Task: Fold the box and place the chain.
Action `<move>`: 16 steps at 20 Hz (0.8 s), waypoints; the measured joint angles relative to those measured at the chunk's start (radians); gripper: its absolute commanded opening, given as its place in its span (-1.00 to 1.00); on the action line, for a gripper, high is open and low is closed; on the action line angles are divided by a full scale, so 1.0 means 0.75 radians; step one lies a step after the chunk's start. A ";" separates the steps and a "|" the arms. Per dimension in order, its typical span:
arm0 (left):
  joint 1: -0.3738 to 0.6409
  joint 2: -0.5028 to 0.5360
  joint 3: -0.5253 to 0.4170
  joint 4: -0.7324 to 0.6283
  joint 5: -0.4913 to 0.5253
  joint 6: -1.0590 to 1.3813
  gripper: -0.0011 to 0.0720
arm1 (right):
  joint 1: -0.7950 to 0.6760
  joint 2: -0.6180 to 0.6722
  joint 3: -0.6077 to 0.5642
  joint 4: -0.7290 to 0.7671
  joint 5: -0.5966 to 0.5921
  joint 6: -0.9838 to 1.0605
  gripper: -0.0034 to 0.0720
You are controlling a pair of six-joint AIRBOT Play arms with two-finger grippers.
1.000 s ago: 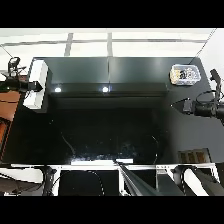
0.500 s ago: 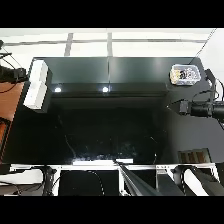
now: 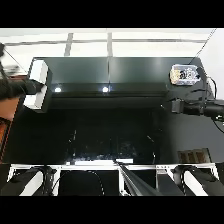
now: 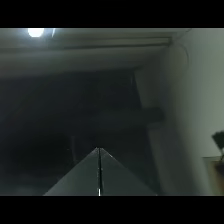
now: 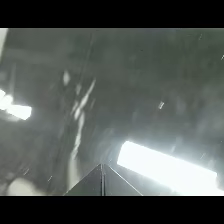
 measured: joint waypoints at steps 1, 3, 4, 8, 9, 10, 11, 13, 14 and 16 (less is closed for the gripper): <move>-0.068 0.079 -0.107 0.023 0.077 0.019 -0.91 | 0.042 0.000 -0.010 -0.024 -0.091 -0.001 -0.88; -0.193 0.195 -0.287 0.107 0.238 0.043 -0.91 | 0.138 -0.002 -0.049 -0.115 -0.311 -0.004 -0.88; -0.247 0.234 -0.360 0.160 0.307 0.052 -0.91 | 0.181 -0.003 -0.073 -0.164 -0.427 -0.004 -0.88; -0.357 0.307 -0.492 0.238 0.476 0.067 -0.90 | 0.263 -0.003 -0.124 -0.276 -0.663 -0.003 -0.88; -0.368 0.314 -0.506 0.238 0.493 0.068 -0.90 | 0.273 -0.003 -0.130 -0.292 -0.677 -0.002 -0.88; -0.377 0.319 -0.516 0.243 0.505 0.071 -0.90 | 0.278 -0.003 -0.134 -0.302 -0.679 -0.001 -0.88; -0.383 0.323 -0.523 0.245 0.516 0.071 -0.90 | 0.283 -0.003 -0.136 -0.309 -0.684 0.001 -0.88; -0.391 0.327 -0.533 0.247 0.523 0.072 -0.90 | 0.289 -0.003 -0.140 -0.320 -0.687 0.002 -0.88; -0.394 0.328 -0.535 0.247 0.534 0.072 -0.90 | 0.291 -0.003 -0.140 -0.325 -0.687 0.002 -0.88; -0.397 0.330 -0.539 0.250 0.542 0.072 -0.90 | 0.293 -0.003 -0.143 -0.330 -0.689 0.003 -0.88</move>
